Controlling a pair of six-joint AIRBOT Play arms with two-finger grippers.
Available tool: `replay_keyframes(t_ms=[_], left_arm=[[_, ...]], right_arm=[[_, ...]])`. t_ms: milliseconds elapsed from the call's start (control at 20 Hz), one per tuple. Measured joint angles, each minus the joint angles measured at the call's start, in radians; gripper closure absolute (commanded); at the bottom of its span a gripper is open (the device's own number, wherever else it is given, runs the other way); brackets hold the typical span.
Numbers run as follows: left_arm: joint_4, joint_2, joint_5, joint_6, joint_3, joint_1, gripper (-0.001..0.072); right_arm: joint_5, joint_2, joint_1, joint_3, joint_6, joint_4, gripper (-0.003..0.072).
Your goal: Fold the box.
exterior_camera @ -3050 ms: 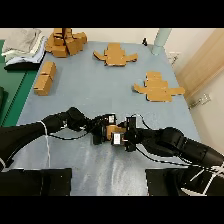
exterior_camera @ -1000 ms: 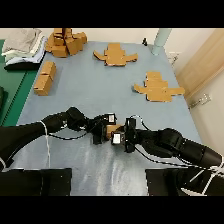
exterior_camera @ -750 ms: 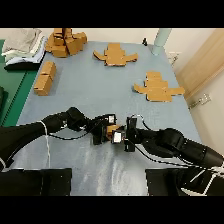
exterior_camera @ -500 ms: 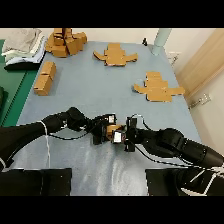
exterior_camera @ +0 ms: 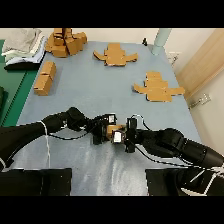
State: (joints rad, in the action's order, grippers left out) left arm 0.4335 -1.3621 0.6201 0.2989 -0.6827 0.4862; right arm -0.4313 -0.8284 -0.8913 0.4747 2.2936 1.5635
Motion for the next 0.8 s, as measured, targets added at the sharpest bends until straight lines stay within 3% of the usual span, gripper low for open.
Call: replay_keyframes(t_ms=[50, 100, 450, 600, 700, 800], left_arm=[[0.0, 0.0, 0.003, 0.0, 0.0, 0.0, 0.0183], [0.0, 0.0, 0.003, 0.0, 0.0, 0.0, 0.0182], [0.0, 0.0, 0.001, 0.0, 0.0, 0.0, 0.0183], [0.0, 0.0, 0.0, 0.0, 0.0, 0.0, 0.0183], [0.0, 0.0, 0.0, 0.0, 0.0, 0.0, 0.0183], [0.0, 0.0, 0.0, 0.0, 0.0, 0.0, 0.0183]], right_arm=[[-0.003, 0.0, 0.0, 0.0, 0.0, 0.002, 0.021], [-0.003, 0.0, 0.0, 0.0, 0.0, 0.003, 0.0198], [0.012, -0.017, 0.0, 0.0, 0.0, 0.009, 0.02], [0.022, -0.034, 0.0, 0.0, 0.0, 0.007, 0.0253], [0.027, -0.042, 0.0, 0.0, 0.0, 0.007, 0.0348], [0.026, -0.048, 0.0, 0.0, 0.0, 0.01, 0.0356]])
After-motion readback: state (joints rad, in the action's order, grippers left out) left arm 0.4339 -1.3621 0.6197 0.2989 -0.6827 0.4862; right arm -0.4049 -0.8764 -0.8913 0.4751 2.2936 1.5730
